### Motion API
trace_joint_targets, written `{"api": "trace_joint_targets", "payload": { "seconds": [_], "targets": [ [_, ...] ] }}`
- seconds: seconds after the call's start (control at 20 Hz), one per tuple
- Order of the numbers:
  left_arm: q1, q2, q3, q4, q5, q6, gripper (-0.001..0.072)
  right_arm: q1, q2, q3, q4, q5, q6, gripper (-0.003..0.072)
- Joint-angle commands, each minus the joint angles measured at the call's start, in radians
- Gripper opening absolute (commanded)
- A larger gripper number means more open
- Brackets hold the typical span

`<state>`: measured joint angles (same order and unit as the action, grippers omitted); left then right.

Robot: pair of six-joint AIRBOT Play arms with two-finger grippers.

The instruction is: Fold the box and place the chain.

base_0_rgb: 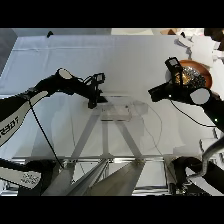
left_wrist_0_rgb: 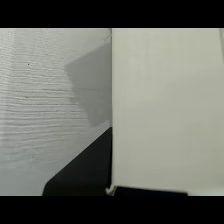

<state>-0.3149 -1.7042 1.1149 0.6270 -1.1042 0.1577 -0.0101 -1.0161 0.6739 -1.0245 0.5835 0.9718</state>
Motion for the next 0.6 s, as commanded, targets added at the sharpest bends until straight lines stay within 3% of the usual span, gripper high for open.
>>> {"api": "trace_joint_targets", "payload": {
  "seconds": [0.0,0.55],
  "targets": [
    [0.002,0.000,0.000,0.036,-0.013,0.000,0.0005,0.000,0.001,0.001,0.000,0.000,0.000,0.0355],
    [0.002,0.016,0.000,0.040,-0.006,0.000,0.0006,0.000,0.001,0.001,0.009,0.000,0.001,0.0355]
  ]
}}
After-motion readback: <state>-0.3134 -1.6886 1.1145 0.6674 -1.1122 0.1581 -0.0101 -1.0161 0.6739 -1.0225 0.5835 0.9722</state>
